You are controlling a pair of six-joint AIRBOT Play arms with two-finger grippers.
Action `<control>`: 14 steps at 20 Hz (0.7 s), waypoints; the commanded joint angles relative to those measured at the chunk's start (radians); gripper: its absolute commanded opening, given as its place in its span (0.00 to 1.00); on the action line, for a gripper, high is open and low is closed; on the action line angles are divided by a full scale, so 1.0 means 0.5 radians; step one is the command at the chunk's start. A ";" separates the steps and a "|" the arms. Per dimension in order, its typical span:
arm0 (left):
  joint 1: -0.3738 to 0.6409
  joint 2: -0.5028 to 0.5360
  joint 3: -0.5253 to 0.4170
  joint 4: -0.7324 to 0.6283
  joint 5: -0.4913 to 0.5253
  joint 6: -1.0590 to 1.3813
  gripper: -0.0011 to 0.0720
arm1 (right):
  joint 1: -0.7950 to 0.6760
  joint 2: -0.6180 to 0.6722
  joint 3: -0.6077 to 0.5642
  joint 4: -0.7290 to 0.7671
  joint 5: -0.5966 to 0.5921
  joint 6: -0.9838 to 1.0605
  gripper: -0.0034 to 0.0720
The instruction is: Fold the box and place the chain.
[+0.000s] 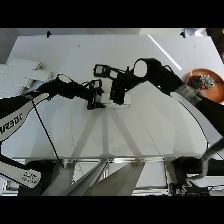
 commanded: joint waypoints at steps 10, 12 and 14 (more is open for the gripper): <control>0.002 0.001 0.001 0.002 0.003 0.001 0.13 | -0.131 0.026 -0.563 0.742 -0.506 0.526 0.06; 0.002 0.001 0.001 0.002 0.003 0.000 0.13 | -0.108 0.005 -0.585 0.733 -0.552 0.527 0.06; 0.002 0.001 0.001 0.002 0.003 0.001 0.13 | -0.097 -0.015 -0.585 0.708 -0.549 0.527 0.06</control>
